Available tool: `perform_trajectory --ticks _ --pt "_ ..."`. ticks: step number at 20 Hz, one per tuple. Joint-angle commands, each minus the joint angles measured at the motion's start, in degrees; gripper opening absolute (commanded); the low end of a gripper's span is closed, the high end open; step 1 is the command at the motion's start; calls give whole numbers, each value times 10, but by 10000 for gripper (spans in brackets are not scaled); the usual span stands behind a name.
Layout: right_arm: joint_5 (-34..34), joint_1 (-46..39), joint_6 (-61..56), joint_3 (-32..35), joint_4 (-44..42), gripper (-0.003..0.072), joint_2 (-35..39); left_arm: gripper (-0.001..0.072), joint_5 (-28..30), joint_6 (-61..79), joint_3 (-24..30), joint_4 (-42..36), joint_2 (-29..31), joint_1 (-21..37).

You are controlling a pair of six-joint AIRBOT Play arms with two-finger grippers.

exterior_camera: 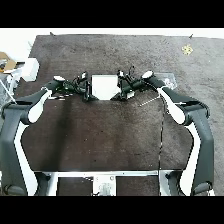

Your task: Fold the box and place the chain.

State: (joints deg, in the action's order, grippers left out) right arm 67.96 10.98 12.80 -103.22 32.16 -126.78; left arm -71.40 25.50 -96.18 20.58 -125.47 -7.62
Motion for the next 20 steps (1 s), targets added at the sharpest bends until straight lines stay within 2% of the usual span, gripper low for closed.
perform_trajectory --ticks 1,14,15,16,17,20 --pt "0 0 0 0 0 438 0 184 0 0 -1 0 0 0" --pt "2 0 0 0 -5 438 0 184 0 0 -1 0 0 0" --pt "2 0 0 0 -5 455 0 184 0 0 -1 0 0 0" --pt "2 0 0 0 -5 639 0 184 0 0 -1 0 0 0" --pt "2 0 0 0 -9 686 0 184 1 0 -1 0 0 0" --pt "19 -1 -11 0 3 688 6 184 0 0 -1 0 0 0"
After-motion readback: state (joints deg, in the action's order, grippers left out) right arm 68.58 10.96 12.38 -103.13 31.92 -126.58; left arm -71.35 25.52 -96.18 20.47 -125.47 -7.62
